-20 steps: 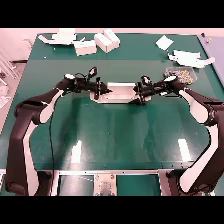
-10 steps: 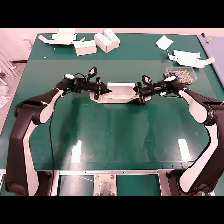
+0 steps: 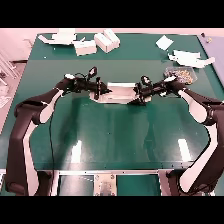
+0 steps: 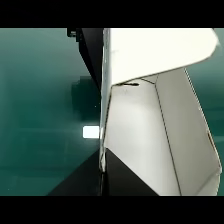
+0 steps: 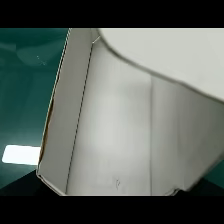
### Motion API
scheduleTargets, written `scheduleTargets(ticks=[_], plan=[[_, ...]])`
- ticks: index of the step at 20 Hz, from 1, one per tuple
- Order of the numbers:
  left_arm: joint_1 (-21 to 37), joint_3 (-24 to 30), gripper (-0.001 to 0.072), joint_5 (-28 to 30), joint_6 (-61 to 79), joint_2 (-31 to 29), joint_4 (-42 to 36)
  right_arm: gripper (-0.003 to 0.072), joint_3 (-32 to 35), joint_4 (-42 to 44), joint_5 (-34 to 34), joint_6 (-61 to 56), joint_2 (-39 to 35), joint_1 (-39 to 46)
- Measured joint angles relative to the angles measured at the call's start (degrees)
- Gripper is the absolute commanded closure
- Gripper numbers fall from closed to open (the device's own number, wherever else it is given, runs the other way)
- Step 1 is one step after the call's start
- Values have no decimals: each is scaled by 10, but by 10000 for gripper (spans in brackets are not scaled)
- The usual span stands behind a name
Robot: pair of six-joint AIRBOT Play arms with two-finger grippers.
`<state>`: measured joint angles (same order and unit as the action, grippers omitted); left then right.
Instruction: Fold the box and place the chain.
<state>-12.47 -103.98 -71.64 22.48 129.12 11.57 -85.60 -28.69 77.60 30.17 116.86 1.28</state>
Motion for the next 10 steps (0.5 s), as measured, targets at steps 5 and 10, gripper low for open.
scheduleTargets(ticks=[5, 10], plan=[[0, 0, 687, 1, 0, 0, 0, 40, 0, 15, 7, 0, 4, 3], [0, 0, 688, 1, 0, 0, 0, 45, -1, 46, 25, -1, 13, 9]])
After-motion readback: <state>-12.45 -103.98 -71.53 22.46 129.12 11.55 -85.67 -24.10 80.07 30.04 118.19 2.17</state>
